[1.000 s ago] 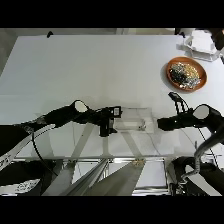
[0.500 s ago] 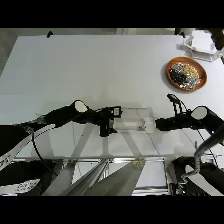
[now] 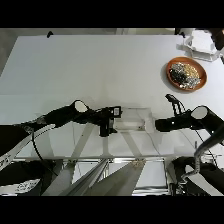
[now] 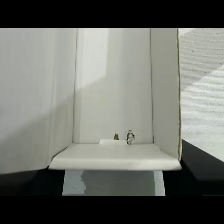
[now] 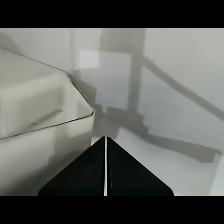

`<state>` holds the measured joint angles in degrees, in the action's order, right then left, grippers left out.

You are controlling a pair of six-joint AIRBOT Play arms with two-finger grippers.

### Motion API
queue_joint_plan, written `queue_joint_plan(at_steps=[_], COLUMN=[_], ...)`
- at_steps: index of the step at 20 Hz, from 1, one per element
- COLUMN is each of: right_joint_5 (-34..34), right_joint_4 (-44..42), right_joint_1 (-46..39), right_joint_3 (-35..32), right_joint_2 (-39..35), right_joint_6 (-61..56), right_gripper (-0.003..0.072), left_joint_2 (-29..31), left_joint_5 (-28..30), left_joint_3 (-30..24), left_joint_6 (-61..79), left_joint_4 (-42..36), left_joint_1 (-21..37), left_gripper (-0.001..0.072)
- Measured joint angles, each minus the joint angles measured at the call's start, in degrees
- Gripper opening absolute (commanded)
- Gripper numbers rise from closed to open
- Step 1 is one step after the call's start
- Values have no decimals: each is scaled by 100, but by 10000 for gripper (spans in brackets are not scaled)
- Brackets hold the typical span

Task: Fold the box and place the chain.

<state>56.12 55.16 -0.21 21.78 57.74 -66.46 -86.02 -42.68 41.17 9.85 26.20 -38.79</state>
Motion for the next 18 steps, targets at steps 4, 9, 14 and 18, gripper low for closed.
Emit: queue_joint_plan(at_steps=[4, 9, 14, 18], right_joint_5=[-50, 98, 280, 466], right_joint_4=[173, -590, -933, -1014], right_joint_1=[2, 2, 2, 2], right_joint_3=[0, 0, 9, 9], right_joint_2=[-2, -85, -345, -614], right_joint_6=[-146, 372, 610, 649], right_gripper=[23, 168, 189, 191], left_joint_2=[0, 0, 0, 0], left_joint_5=[0, 0, 0, 0], left_joint_3=[0, 0, 0, 0], left_joint_6=[0, -2, -2, 0], left_joint_4=[-2, 0, 0, 0], left_joint_1=[0, 2, 2, 2], left_gripper=[435, 435, 435, 435])
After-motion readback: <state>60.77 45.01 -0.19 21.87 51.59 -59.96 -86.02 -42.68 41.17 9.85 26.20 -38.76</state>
